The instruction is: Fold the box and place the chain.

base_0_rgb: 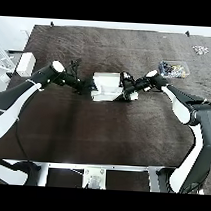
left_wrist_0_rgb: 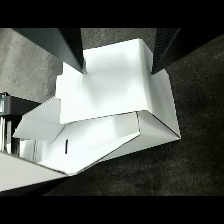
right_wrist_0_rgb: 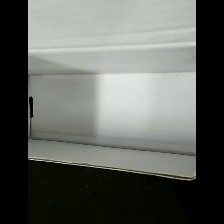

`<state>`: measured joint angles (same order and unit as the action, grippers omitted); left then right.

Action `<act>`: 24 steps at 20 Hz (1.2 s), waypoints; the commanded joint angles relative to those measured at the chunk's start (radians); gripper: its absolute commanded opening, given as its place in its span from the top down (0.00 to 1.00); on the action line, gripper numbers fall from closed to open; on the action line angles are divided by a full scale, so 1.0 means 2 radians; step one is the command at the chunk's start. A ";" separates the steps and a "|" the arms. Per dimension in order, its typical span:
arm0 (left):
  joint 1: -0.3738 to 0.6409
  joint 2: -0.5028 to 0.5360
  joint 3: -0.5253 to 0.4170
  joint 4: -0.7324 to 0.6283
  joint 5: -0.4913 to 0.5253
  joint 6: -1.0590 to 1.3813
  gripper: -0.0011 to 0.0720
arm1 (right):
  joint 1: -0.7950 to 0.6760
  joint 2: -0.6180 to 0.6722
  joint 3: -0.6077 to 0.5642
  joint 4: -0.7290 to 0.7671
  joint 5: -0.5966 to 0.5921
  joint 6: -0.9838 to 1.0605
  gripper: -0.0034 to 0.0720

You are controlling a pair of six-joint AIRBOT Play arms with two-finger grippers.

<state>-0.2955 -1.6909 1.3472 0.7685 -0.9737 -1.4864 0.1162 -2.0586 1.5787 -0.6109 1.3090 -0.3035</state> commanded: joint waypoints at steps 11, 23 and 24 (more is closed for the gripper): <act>-0.026 -0.002 0.024 0.068 0.013 -0.095 0.32 | 0.000 0.000 0.000 0.000 0.000 0.000 0.23; -0.042 -0.053 0.103 0.139 -0.049 -0.148 0.32 | 0.000 0.000 0.000 0.000 0.000 0.000 0.23; -0.042 -0.053 0.103 0.142 -0.047 -0.149 0.32 | 0.000 0.000 0.000 0.000 0.000 0.000 0.23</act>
